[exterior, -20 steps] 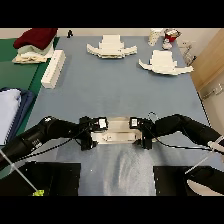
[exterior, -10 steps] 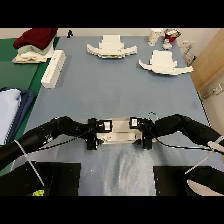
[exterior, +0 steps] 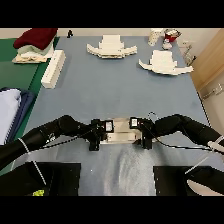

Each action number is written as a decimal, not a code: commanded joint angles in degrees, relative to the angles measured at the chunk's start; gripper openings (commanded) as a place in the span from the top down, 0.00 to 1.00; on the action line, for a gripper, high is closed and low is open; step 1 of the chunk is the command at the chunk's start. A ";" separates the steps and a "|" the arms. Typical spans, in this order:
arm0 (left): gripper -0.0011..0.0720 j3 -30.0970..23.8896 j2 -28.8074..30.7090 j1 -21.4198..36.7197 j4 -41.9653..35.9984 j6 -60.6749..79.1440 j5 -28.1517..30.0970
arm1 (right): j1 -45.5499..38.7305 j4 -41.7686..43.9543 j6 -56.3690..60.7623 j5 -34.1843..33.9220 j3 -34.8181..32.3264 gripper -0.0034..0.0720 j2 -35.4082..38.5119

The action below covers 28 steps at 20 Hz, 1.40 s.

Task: Fold the box.

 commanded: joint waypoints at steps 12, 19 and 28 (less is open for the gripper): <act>0.90 0.11 -2.86 -0.09 -7.91 5.18 1.55 | 0.04 0.02 0.02 0.00 -0.04 0.32 0.00; 0.48 0.07 -2.86 -0.09 -8.76 4.96 1.44 | 0.04 0.02 0.02 0.00 -0.02 0.32 0.00; 0.14 0.07 -2.86 -0.07 -8.72 4.68 1.53 | 0.04 0.02 0.02 0.00 -0.02 0.32 0.00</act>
